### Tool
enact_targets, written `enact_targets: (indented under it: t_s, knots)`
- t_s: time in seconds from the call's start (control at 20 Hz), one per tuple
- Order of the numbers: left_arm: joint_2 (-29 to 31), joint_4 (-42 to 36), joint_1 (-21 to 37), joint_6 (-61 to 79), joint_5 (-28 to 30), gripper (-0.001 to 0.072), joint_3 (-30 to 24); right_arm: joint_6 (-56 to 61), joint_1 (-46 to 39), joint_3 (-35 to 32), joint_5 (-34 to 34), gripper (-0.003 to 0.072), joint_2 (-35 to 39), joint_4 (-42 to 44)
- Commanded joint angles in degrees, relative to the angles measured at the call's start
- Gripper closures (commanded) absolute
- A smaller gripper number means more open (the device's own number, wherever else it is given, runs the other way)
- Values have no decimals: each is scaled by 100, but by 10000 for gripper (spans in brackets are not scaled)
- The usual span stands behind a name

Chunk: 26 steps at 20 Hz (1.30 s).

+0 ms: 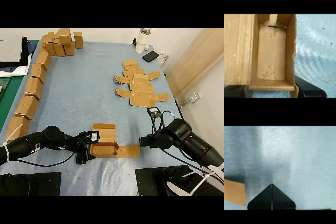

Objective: Fold the box.

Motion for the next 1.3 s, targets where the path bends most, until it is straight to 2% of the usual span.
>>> enact_targets:
  t_s: [0.0, 0.2, 0.6, 0.85, 1.25]
  knots:
    - [2, 2, 7, -2, -4, 192, 4, -166, -116, -468, 988, 682, -13, 988]
    - [2, 2, 7, -2, -2, 192, 4, -931, -116, -669, 1453, 682, -13, 1928]
    - [2, 2, 7, -2, 0, 192, 4, -1700, -109, -669, 1010, 682, 278, 2540]
    - [2, 2, 7, -2, -2, 192, 4, -2396, -105, -667, 1488, 682, 42, 3351]
    - [2, 2, 7, -2, -2, 192, 4, -2514, -105, -507, 1419, 681, 66, 3447]
